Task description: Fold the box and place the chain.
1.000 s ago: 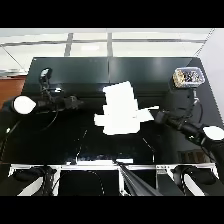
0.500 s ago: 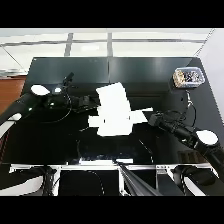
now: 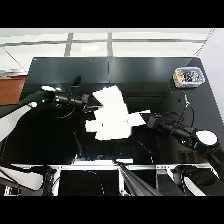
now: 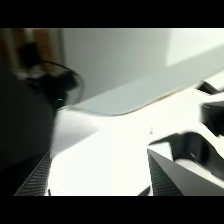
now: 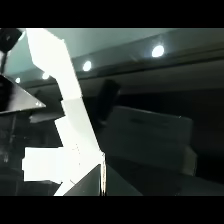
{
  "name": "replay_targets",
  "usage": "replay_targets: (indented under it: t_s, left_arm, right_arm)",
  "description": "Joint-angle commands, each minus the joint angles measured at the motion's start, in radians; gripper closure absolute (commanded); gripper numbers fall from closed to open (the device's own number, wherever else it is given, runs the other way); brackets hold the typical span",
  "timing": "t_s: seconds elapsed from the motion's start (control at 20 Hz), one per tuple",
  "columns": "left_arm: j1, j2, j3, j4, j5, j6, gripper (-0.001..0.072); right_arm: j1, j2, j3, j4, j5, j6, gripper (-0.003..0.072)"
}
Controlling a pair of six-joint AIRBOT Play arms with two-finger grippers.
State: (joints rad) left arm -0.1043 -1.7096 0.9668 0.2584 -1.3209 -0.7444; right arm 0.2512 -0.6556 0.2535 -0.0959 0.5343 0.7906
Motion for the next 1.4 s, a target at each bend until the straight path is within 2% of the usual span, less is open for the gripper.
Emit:
replay_targets:
  t_s: [0.0,0.05,0.2,0.3,0.35,0.45,0.55,0.6,0.75,0.85,0.9,1.0,1.05,1.1,1.15,1.25,1.35]
  left_arm:
    - [-0.013,-0.07,0.038,0.007,-0.148,0.115,0.0016]
    - [-0.016,-0.07,0.045,0.024,-0.153,0.144,0.0016]
    - [-0.016,-0.07,0.056,0.032,-0.27,0.265,0.0017]
    - [-0.036,-0.07,0.056,0.052,-0.251,0.274,0.0027]
    - [-0.053,-0.07,0.06,0.077,-0.252,0.274,0.0061]
    - [-0.079,-0.07,0.088,0.202,-0.27,0.273,0.0213]
    - [-0.09,-0.07,0.098,0.264,-0.262,0.274,0.0305]
    - [-0.092,-0.07,0.1,0.261,-0.254,0.286,0.0414]
    - [-0.097,-0.07,0.114,0.261,-0.26,0.304,0.0453]
    - [-0.101,-0.07,0.126,0.27,-0.256,0.308,0.059]
    - [-0.101,-0.07,0.132,0.266,-0.25,0.308,0.0687]
    - [-0.099,-0.07,0.139,0.24,-0.242,0.307,0.0685]
    - [-0.1,-0.069,0.143,0.233,-0.237,0.307,0.0686]
    - [-0.1,-0.067,0.143,0.227,-0.228,0.306,0.0687]
    - [-0.1,-0.064,0.143,0.227,-0.216,0.306,0.0688]
    - [-0.1,-0.053,0.143,0.233,-0.195,0.278,0.069]
    - [-0.1,-0.008,0.142,0.253,-0.229,0.258,0.0691]
  right_arm:
    - [0.0,0.0,0.0,-0.039,0.035,0.031,0.0671]
    - [0.0,0.0,0.0,-0.04,0.027,0.045,0.0672]
    - [0.0,0.0,0.0,-0.06,-0.02,0.11,0.0671]
    - [0.0,-0.002,0.0,-0.089,-0.007,0.118,0.0671]
    - [0.0,-0.002,0.0,-0.105,0.026,0.118,0.0671]
    - [0.0,-0.002,0.0,-0.119,0.043,0.128,0.0671]
    - [0.0,-0.002,0.0,-0.127,0.037,0.131,0.0671]
    - [0.0,-0.002,0.0,-0.139,0.038,0.133,0.0671]
    - [0.0,-0.002,0.0,-0.18,0.04,0.134,0.0671]
    - [0.0,-0.002,0.0,-0.203,0.042,0.134,0.0671]
    - [0.0,-0.002,0.0,-0.213,0.042,0.134,0.0671]
    - [0.0,-0.002,0.0,-0.216,0.037,0.134,0.0669]
    - [0.0,-0.002,0.0,-0.216,0.037,0.134,0.0501]
    - [0.0,-0.002,0.0,-0.216,0.037,0.134,0.016]
    - [0.0,-0.002,0.001,-0.219,0.037,0.133,-0.0009]
    - [-0.003,-0.002,0.038,-0.362,0.047,0.139,-0.0008]
    - [-0.038,-0.002,0.135,-0.645,0.114,0.243,-0.0007]
